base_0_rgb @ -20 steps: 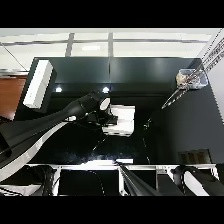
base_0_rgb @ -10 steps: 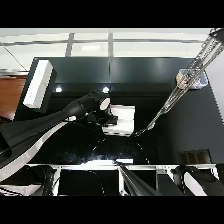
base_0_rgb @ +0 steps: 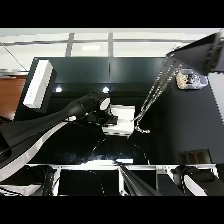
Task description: Fold the box and place the chain.
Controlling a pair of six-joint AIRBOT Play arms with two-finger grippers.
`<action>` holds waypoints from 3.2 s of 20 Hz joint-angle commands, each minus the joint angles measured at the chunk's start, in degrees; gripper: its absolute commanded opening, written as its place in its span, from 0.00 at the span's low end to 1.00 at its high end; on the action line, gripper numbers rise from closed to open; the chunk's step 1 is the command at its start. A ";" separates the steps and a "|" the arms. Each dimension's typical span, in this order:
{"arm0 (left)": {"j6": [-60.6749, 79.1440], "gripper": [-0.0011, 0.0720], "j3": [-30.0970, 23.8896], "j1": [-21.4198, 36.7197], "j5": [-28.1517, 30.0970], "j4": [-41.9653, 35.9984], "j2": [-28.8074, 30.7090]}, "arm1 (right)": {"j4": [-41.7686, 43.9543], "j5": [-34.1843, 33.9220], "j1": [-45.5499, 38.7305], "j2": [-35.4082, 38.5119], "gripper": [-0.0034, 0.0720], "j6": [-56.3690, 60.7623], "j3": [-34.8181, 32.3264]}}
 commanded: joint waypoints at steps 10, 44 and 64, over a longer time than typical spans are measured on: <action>0.02 0.06 0.00 0.02 0.02 0.15 -0.02 | 0.50 -5.90 5.11 -3.89 0.05 -1.79 -3.80; 0.02 0.06 0.00 0.02 0.00 0.15 -0.02 | -5.16 -22.23 16.85 -4.79 0.06 -4.22 -38.27; 0.02 0.06 0.00 0.02 0.00 0.15 -0.02 | -25.03 -27.50 9.49 -2.01 1.00 -32.06 -56.33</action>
